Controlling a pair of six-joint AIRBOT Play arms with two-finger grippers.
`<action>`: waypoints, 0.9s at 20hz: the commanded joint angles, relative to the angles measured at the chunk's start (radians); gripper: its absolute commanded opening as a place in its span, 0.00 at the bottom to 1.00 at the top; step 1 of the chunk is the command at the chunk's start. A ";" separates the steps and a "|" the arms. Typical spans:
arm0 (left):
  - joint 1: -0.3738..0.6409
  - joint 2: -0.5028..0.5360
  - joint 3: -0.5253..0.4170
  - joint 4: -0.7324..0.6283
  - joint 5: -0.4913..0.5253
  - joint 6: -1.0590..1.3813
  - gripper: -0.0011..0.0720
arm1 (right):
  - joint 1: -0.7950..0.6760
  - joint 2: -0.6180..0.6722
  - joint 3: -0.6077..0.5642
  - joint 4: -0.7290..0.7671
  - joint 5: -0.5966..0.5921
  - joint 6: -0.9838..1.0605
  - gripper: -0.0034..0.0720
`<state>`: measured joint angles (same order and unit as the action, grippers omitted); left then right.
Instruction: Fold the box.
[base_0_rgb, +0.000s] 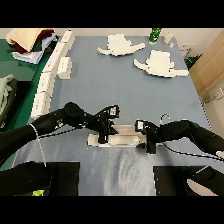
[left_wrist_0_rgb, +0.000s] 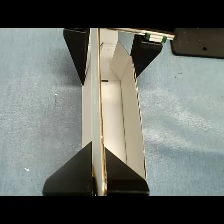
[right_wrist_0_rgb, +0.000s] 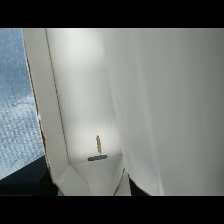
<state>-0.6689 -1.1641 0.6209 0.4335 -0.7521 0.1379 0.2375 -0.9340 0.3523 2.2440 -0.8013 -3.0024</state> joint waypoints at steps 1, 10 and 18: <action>-0.001 0.000 0.001 -0.014 0.000 0.000 0.03 | 0.001 0.000 0.000 0.001 0.000 0.000 0.58; -0.005 0.000 0.001 -0.030 0.009 0.000 0.04 | 0.001 0.000 0.000 0.000 0.000 0.000 0.58; -0.005 0.000 0.002 -0.030 0.013 0.000 0.55 | 0.001 0.000 0.000 0.000 0.000 0.000 0.58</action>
<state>-0.6731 -1.1645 0.6224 0.4065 -0.7315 0.1375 0.2375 -0.9344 0.3523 2.2440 -0.8017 -3.0024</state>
